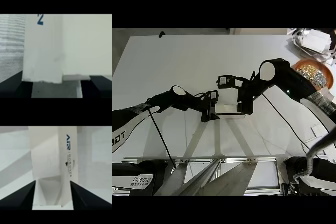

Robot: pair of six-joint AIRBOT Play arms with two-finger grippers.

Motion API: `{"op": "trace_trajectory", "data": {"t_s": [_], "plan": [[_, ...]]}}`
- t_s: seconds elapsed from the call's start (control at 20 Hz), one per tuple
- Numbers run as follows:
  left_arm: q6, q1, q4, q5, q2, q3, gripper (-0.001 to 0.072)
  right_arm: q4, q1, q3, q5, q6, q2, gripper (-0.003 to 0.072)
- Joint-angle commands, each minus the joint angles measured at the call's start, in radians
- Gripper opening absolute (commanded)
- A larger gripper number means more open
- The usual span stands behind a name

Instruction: Fold the box and place the chain.

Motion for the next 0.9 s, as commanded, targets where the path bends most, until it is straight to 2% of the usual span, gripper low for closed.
{"op": "trace_trajectory", "data": {"t_s": [0.0, 0.15, 0.3, 0.65, 0.85], "plan": [[0.0, 0.0, 0.0, 0.0, 0.0, 0.0, 0.0181, -0.005, 0.011, -0.003, 0.002, 0.0, -0.009, 0.0528], [0.0, 0.0, 0.0, 0.0, 0.0, 0.0, 0.0182, -0.016, 0.029, -0.024, -0.052, 0.0, -0.01, 0.0525], [0.0, 0.0, 0.0, 0.0, 0.0, 0.0, 0.0182, -0.036, 0.034, -0.046, -0.076, 0.004, -0.01, 0.0433], [0.0, 0.0, 0.0, 0.0, 0.0, 0.0, 0.0181, -0.024, 0.041, -0.045, -0.087, 0.008, -0.011, 0.0433], [0.0, 0.0, 0.0, 0.0, 0.0, 0.0, 0.0181, -0.017, 0.106, -0.045, -0.191, -0.03, -0.012, 0.0413]]}}
